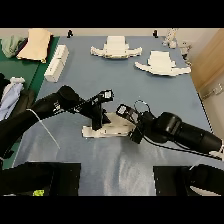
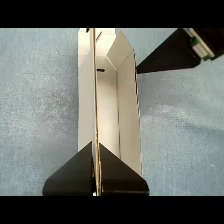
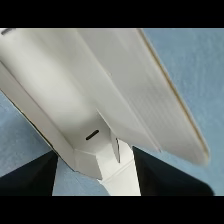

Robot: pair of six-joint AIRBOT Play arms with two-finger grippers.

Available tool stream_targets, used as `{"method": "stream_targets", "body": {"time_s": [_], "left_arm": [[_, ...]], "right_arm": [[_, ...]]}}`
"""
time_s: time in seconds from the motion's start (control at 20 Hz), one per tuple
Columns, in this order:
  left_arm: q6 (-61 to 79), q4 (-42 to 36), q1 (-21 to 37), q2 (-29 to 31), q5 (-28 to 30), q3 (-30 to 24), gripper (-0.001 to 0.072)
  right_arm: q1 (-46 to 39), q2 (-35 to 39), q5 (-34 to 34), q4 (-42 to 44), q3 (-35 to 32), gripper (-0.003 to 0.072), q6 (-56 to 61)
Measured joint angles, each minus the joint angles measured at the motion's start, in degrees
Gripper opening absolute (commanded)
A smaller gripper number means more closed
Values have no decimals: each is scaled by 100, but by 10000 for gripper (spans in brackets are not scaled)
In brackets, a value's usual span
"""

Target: Fold the box.

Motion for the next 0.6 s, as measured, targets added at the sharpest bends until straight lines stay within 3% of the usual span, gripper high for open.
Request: {"method": "stream_targets", "body": {"time_s": [0.3, 0.4, 0.6], "left_arm": [[0, 0, 0, 0, 0, 0, 16], [-2, 0, 0, 0, 2, 0, 16], [0, 2, 0, 0, 9, 0, 16]], "right_arm": [[-1987, -151, -297, 3254, -20, 720, -5141], [-2341, -341, -426, 3873, -24, 720, -6151], [-2621, -662, -529, 4507, -26, 720, -7064]]}}
